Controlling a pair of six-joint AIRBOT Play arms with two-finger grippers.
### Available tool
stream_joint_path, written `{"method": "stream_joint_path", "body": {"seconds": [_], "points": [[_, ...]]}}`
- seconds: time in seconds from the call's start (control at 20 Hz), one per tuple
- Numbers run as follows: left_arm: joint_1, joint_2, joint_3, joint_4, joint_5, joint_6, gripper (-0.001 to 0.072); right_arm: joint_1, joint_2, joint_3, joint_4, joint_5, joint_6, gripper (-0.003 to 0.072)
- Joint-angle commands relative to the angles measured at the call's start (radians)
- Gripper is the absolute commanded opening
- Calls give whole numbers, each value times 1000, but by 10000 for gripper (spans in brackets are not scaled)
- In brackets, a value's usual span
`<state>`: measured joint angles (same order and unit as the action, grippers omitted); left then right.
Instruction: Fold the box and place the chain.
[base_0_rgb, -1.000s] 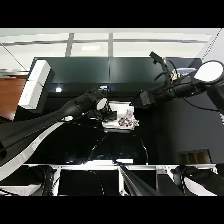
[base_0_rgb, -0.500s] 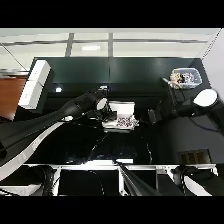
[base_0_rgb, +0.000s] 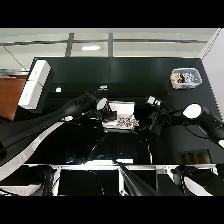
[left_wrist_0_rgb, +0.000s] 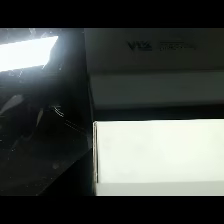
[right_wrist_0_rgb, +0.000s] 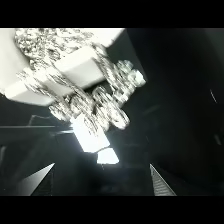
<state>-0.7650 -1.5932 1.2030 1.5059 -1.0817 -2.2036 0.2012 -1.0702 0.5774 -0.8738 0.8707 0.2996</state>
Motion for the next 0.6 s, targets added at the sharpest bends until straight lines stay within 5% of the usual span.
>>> {"method": "stream_joint_path", "body": {"seconds": [0.0,0.2,0.55], "points": [[1,-1,1,0,0,0,32,78,-58,-8,11,-119,-137,716],[1,-1,1,0,-1,0,32,145,-134,-8,90,-282,-137,716],[1,-1,1,0,0,0,32,162,-175,-8,113,-308,-136,699]]}}
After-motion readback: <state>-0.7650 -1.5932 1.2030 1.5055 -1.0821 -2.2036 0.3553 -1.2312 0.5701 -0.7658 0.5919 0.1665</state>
